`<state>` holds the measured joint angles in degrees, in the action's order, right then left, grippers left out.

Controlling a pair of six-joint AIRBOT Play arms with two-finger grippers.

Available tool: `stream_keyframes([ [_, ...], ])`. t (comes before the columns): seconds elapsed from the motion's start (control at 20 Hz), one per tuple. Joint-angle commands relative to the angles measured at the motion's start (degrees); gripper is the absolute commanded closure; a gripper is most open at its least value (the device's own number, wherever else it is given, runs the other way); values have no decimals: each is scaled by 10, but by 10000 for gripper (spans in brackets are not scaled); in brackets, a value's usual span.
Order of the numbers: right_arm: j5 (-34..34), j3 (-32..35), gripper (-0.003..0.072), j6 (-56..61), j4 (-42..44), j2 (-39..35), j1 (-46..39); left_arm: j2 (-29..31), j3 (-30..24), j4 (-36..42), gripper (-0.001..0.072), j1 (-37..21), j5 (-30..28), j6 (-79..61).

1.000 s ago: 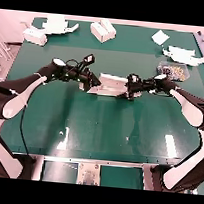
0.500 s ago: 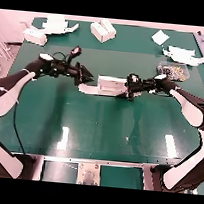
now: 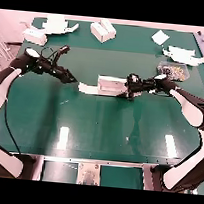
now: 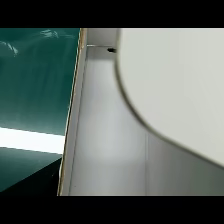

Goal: Fold the box and place the chain.

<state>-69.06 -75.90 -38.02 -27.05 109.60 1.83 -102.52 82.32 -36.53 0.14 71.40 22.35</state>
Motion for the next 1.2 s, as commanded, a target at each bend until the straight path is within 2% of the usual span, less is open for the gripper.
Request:
stream_keyframes([
  [0.0,0,0,105,0,0,0,0,0,-2,-42,688,-8,-10,121],
  [0.25,0,0,106,0,0,0,0,-1,-25,-46,689,-4,-74,231],
  [0.6,0,0,106,0,0,0,0,-45,-25,-7,689,-2,-69,263],
  [0.75,0,0,106,0,0,0,0,-57,-25,-3,689,25,-76,263],
  [1.0,0,0,106,0,0,0,0,-60,-25,-3,690,84,-136,264],
  [1.15,0,0,106,0,0,0,0,-59,-25,28,689,98,-144,267],
])
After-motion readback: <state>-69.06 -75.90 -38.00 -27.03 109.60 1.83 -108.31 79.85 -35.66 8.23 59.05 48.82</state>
